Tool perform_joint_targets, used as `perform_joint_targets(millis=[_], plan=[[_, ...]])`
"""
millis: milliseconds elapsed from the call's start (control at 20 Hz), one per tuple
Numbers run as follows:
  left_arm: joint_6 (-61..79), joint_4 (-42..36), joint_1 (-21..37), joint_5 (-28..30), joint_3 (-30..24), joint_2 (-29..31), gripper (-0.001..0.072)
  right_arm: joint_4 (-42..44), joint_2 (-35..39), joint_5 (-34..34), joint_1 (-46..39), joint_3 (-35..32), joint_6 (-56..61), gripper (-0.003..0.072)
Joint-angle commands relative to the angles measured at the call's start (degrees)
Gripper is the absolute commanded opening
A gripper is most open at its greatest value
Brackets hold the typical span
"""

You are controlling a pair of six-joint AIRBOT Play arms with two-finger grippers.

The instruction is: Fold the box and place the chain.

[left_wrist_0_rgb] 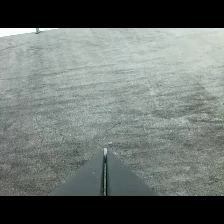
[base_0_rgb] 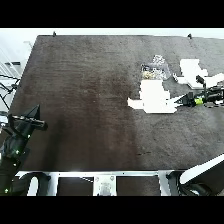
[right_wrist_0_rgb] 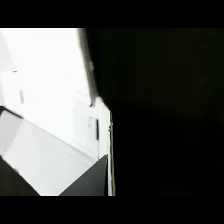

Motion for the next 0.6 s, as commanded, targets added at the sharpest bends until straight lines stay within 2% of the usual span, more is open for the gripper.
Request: perform_joint_targets(millis=[0, 200, 400, 550], plan=[[0.00, 0.02, 0.04, 0.00, -0.02, 0.04, 0.0020, 7.28, 1.33, 4.04, 0.22, -2.16, -1.33, 0.0010], [0.00, 0.02, 0.04, 0.00, -0.02, 0.04, 0.0020, 14.75, 8.39, -1.70, 3.78, -15.54, -0.94, 0.0009], [0.00, 0.00, 0.04, 0.00, -0.02, 0.04, 0.0020, 21.99, 13.29, -9.81, 14.08, -26.05, 0.31, 0.0009], [0.00, 0.00, 0.04, 0.02, -0.02, 0.04, 0.0020, 26.62, 14.88, -16.17, 23.45, -28.94, 0.17, 0.0009]])
